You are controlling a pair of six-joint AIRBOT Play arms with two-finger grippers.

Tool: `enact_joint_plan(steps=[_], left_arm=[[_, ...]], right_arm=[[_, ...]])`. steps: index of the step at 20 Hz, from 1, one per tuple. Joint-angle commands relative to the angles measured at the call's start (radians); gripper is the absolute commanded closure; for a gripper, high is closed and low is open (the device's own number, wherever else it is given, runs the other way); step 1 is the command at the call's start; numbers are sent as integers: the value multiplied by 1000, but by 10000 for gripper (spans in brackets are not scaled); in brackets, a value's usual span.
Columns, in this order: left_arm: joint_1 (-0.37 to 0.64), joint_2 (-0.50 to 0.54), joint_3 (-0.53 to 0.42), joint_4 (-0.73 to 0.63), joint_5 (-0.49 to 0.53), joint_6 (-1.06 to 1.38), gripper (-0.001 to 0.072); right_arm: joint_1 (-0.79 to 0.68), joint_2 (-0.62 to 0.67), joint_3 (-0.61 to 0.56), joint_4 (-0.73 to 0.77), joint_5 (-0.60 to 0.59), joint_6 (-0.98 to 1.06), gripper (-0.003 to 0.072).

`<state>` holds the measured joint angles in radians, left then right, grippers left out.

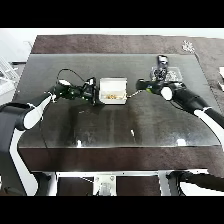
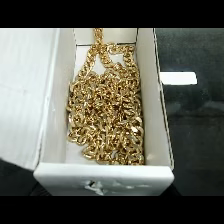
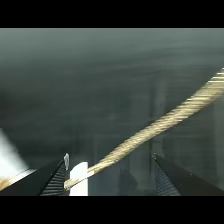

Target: Fold the box and place the chain.

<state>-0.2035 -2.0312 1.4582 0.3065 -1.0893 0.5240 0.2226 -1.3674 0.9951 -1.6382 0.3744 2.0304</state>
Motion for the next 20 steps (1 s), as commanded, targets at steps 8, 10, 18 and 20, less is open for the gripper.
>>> enact_joint_plan(steps=[8, 10, 18, 20], left_arm=[[1, 0, 0, 0, 1, 0, 179], [1, 0, 0, 0, 1, 0, 179], [1, 0, 0, 0, 1, 0, 179], [1, 0, 0, 0, 1, 0, 179]], right_arm=[[-176, -262, 73, 41, -184, 64, 82], [-176, -315, 127, 41, -183, 64, 107], [-168, -427, 234, 96, -165, 55, 398], [-162, -436, 246, 101, -167, 52, 500]])
